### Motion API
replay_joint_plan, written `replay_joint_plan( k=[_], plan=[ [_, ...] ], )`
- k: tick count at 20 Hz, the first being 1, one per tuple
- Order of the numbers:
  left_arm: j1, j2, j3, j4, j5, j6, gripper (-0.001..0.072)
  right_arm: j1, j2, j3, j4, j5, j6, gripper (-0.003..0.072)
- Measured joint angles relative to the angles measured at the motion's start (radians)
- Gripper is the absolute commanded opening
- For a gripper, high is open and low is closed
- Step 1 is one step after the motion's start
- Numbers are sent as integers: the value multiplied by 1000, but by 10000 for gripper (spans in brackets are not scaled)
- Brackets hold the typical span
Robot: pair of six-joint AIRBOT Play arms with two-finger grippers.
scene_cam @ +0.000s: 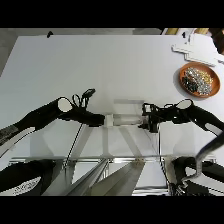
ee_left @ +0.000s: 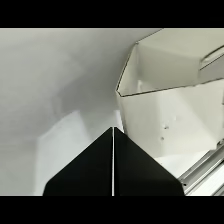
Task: Fold the box and place the chain.
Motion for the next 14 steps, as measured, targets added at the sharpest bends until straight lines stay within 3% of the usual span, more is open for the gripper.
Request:
replay_joint_plan(
  k=[2,4,10,13,14],
  plan=[
    [-3,21,1,-5,9,4,143,0,0,0,0,0,0,401],
    [-5,35,6,-12,14,22,211,0,0,0,0,0,0,401],
    [-16,47,42,-27,10,46,214,0,0,0,0,0,0,401],
    [-23,40,50,-29,11,48,242,0,0,0,0,0,0,401],
    [-27,35,51,-29,14,48,303,0,0,0,0,0,0,401]
  ],
)
